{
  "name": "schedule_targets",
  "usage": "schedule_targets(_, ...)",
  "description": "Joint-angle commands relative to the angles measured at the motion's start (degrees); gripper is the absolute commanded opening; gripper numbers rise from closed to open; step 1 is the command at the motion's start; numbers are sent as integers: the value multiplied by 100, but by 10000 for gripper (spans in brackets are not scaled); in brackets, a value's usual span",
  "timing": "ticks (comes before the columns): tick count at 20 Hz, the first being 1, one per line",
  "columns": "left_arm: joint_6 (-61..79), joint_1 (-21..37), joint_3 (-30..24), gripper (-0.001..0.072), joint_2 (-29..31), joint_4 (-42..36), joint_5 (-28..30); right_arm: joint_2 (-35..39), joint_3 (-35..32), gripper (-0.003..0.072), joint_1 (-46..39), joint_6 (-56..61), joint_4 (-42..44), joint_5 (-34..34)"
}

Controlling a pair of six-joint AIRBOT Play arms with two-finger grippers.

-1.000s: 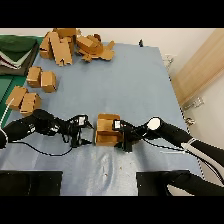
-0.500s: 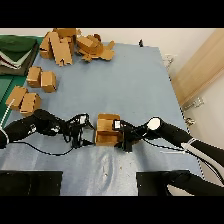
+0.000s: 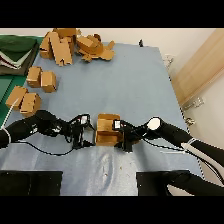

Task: Fold the box.

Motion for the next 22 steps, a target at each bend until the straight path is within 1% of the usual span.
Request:
schedule_targets(1,-9,-262,7,690,-11,-11,59,0,2,441,4,0,2,2)
schedule_targets(4,-66,-448,15,689,-11,-13,323,0,2,441,4,0,2,2)
schedule_targets(14,-68,-455,17,688,-11,-101,442,0,2,441,4,0,2,2)
schedule_targets(15,-94,-481,17,688,-11,-107,496,0,0,441,4,0,2,2)
schedule_targets(19,-201,-793,26,689,-11,-103,1012,0,2,441,4,0,2,2)
schedule_targets(22,-210,-846,26,689,-11,-103,1054,0,2,441,4,2,2,2)
